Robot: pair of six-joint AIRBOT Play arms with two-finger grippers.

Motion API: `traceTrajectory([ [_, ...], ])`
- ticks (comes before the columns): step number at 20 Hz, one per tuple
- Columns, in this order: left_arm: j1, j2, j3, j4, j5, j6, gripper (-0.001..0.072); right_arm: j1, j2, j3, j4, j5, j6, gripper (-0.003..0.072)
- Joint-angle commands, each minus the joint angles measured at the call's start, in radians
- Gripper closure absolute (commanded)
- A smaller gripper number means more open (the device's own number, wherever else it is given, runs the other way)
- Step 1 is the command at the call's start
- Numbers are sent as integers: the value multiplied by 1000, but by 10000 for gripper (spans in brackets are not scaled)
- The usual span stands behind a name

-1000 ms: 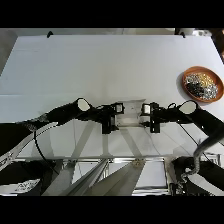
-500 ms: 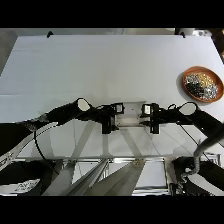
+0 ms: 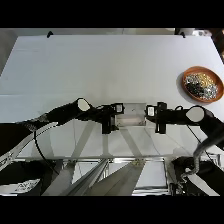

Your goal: Fold the box and place the chain.

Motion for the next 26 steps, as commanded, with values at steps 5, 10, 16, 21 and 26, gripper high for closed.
traceTrajectory([
  [5, 1, 1, 0, 0, 0, 0, 337, 0, 251, 0, -477, -14, 1091, 673],
  [10, 1, 1, 0, 0, 0, 0, 337, -5, 219, 0, -829, 131, 1638, 678],
  [16, 1, 1, 0, 0, 0, 0, 337, -275, 127, 15, -499, 140, 1360, 683],
  [21, 1, 1, 0, 0, -3, 0, 337, -415, 64, 27, -187, 220, 998, 683],
  [26, 1, 1, 0, 0, -5, 0, 337, -414, -99, 27, -99, 240, 931, 683],
])
